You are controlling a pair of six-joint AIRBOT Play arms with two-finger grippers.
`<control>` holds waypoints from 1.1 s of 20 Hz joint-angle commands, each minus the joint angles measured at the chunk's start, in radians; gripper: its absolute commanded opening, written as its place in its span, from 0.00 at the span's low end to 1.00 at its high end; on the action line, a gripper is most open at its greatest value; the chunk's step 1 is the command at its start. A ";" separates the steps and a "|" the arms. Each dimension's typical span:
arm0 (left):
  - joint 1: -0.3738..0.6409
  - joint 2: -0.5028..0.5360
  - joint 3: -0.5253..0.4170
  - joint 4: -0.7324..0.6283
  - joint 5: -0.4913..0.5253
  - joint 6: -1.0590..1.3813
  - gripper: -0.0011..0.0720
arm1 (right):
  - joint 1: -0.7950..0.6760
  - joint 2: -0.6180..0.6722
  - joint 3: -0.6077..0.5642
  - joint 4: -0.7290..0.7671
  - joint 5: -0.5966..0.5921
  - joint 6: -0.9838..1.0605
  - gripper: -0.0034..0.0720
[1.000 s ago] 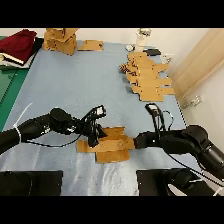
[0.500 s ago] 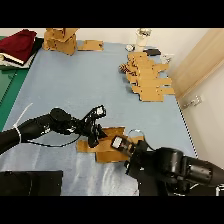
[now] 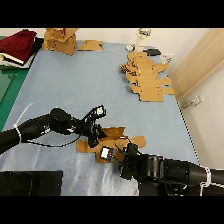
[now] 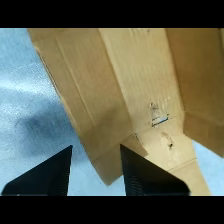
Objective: Fold the box.
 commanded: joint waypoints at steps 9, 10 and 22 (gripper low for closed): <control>0.001 0.000 0.000 0.000 0.000 0.000 0.03 | -0.020 -0.019 0.019 -0.208 0.064 0.294 0.64; 0.001 0.000 0.000 0.000 0.000 0.000 0.03 | -0.019 -0.019 0.022 -0.197 0.061 0.294 0.64; 0.001 0.000 0.000 0.000 0.000 0.000 0.03 | -0.020 -0.019 0.040 -0.163 0.033 0.295 0.64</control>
